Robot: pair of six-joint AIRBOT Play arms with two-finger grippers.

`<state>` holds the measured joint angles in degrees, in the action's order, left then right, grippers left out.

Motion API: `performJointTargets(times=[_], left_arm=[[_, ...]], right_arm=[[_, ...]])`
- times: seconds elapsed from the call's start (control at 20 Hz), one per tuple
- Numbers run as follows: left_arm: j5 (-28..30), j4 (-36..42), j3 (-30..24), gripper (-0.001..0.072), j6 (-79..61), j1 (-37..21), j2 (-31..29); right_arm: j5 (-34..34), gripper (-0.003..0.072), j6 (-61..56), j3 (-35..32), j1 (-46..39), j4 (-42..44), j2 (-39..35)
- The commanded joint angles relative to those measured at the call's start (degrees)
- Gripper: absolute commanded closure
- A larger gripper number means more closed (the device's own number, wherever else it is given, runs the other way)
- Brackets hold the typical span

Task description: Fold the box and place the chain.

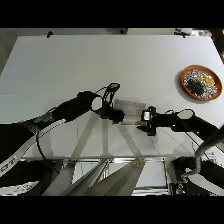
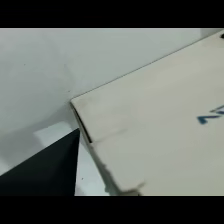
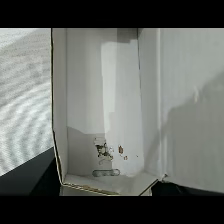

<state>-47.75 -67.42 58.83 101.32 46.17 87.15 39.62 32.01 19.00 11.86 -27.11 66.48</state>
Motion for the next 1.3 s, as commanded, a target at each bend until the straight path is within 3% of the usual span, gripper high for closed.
performJointTargets(times=[0.0, 0.15, 0.2, 0.5, 0.6, 0.8, 0.85, 0.9, 1.05, 1.15, 1.2, 1.25], left_arm=[[-1.8, -4.0, 0.1, 0.0272, 7.2, 0.5, 0.2], [-2.0, -5.5, 0.5, 0.0276, 9.0, 1.1, 0.3], [-3.1, -6.3, 1.6, 0.0303, 9.7, 1.3, 0.8], [-11.7, -8.1, 10.0, 0.0306, 10.2, 2.8, 6.6], [-12.3, -8.1, 11.1, 0.0394, 10.2, 2.9, 7.1], [-12.9, -8.1, 11.6, 0.0445, 11.1, 2.8, 7.2], [-13.4, -8.1, 11.6, 0.0491, 11.8, 2.8, 7.4], [-14.0, -8.1, 11.6, 0.0583, 11.9, 2.8, 7.5], [-14.3, -8.1, 11.6, 0.0696, 13.2, 3.0, 7.5], [-14.3, -8.0, 11.6, 0.0692, 13.8, 3.2, 7.6], [-14.2, -8.1, 11.6, 0.0636, 13.8, 3.3, 7.6], [-14.2, -8.0, 11.6, 0.0497, 13.8, 3.4, 7.6]], right_arm=[[0.0, 0.0346, 0.0, 0.0, 0.0, 0.0, 0.0], [0.0, 0.0346, 0.0, 0.0, 0.0, 0.0, 0.0], [0.0, 0.0346, 0.0, 0.0, 0.0, 0.0, 0.0], [0.0, 0.0346, 0.0, 0.0, 0.0, 0.0, 0.0], [0.0, 0.0346, 0.0, 0.0, 0.0, 0.0, 0.0], [0.0, 0.0346, 0.0, 0.0, 0.0, 0.0, 0.0], [0.0, 0.0346, 0.0, 0.0, 0.0, 0.0, 0.0], [0.0, 0.0346, 0.0, 0.0, 0.0, 0.0, 0.0], [0.0, 0.0346, 0.0, 0.0, 0.0, 0.0, 0.0], [0.0, 0.0346, 0.0, 0.0, 0.0, 0.0, 0.0], [0.0, 0.0346, 0.0, 0.0, 0.0, 0.0, 0.0], [0.0, 0.0346, 0.0, 0.0, 0.0, 0.0, 0.0]])
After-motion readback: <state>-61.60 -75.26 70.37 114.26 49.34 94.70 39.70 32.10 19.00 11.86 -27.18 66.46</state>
